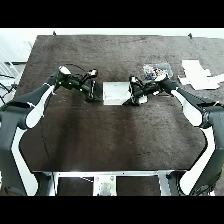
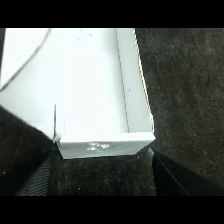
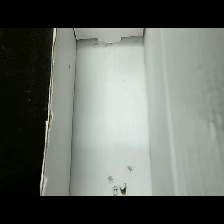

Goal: Fold the box and place the chain.

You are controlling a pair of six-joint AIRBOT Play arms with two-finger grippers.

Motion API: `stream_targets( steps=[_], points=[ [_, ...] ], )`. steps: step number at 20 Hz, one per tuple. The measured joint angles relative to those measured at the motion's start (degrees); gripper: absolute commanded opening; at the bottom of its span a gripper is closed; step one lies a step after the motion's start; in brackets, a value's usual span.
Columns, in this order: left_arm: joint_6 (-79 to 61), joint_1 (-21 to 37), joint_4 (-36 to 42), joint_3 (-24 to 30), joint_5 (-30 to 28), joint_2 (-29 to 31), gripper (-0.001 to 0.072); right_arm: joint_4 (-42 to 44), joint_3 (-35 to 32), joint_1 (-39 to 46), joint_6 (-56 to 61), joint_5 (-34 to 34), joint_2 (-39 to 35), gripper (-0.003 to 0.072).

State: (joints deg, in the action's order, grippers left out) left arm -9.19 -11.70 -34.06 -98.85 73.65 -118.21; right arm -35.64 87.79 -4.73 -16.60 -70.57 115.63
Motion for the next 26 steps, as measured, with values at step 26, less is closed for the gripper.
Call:
stream_targets(
  steps=[26],
  points=[
    [-2.60, -3.39, 2.51, 0.00, -7.39, -3.78, 0.0720, 0.02, 0.00, 0.00, 0.04, 0.07, 0.00, 0.0587]
  ],
)
